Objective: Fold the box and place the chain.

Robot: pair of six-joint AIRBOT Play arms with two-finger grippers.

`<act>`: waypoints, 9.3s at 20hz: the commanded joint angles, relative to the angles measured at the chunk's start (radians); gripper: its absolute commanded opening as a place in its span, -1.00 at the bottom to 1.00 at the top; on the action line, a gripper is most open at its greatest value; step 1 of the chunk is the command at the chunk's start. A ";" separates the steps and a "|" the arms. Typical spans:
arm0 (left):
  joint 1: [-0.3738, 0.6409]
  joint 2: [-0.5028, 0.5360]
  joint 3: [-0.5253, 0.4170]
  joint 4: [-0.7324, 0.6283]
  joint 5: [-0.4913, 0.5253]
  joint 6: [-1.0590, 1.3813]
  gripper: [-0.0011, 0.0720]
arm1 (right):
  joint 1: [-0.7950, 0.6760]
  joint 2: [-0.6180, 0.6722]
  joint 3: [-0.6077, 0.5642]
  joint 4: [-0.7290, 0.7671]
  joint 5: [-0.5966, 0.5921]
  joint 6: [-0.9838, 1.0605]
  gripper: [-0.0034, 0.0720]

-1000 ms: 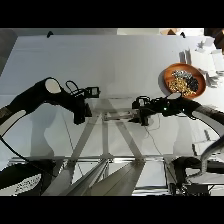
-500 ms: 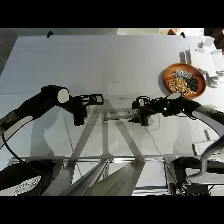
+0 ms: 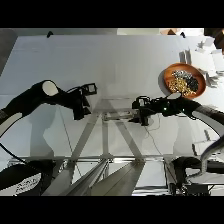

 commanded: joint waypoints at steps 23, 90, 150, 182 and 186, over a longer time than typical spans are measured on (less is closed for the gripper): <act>-0.025 -0.157 -0.001 -0.245 -0.151 0.456 -0.07 | -0.001 0.000 0.000 0.000 0.000 0.000 0.53; 0.071 -0.004 -0.138 0.071 0.001 -0.933 -0.95 | 0.000 0.000 0.000 0.000 0.000 0.000 0.53; -0.034 0.081 -0.306 -0.310 0.229 -0.879 -0.96 | 0.000 0.000 0.000 0.000 0.000 0.000 0.53; -0.211 0.081 -0.306 -0.594 0.478 -0.683 -0.02 | 0.000 0.000 0.000 0.000 0.000 0.000 0.53; -0.260 0.081 -0.306 -0.440 0.537 -0.825 -0.02 | 0.000 0.000 0.000 0.000 0.000 0.000 0.53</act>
